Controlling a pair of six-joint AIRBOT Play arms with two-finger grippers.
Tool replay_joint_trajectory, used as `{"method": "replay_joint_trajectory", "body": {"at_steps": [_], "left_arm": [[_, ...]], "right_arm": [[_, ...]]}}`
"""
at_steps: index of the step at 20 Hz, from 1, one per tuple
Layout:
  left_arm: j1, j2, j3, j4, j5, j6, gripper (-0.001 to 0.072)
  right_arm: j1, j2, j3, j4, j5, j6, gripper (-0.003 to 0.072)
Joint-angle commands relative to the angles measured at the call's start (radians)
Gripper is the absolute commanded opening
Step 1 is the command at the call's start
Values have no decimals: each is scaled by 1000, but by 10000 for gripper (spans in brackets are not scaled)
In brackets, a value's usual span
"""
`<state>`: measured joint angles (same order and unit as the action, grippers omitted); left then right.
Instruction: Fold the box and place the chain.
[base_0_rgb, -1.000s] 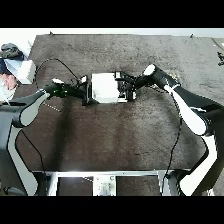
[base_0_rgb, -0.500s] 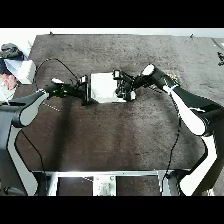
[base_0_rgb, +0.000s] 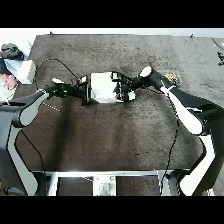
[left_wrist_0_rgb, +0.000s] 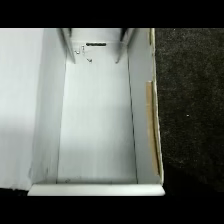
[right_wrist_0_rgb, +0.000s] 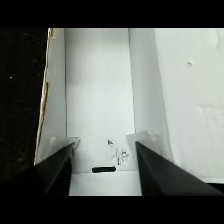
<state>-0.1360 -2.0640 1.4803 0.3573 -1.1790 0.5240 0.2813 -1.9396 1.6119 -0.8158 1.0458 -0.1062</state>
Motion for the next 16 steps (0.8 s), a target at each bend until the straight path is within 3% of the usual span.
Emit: {"method": "replay_joint_trajectory", "body": {"at_steps": [1, 9, 10, 11, 12, 13, 16], "left_arm": [[0, 0, 0, 1, 0, 0, 338], [0, 0, 0, 1, 0, 0, 338], [0, 0, 0, 1, 0, 0, 338], [0, 0, 0, 1, 0, 0, 337], [0, 0, 0, 1, 0, 0, 338], [0, 0, 0, 1, 0, 0, 338], [0, 0, 0, 1, 0, 0, 338]], "right_arm": [[1, -6, 0, -2, 5, -7, 498], [0, -5, 0, -2, 5, -6, 494], [0, -5, 0, -2, 5, -6, 419], [0, -5, 0, -2, 5, -6, 404], [0, -5, 0, 0, 5, -6, 446], [0, -6, 0, 8, 5, -6, 672], [0, -6, 0, 13, 5, -6, 665]]}}
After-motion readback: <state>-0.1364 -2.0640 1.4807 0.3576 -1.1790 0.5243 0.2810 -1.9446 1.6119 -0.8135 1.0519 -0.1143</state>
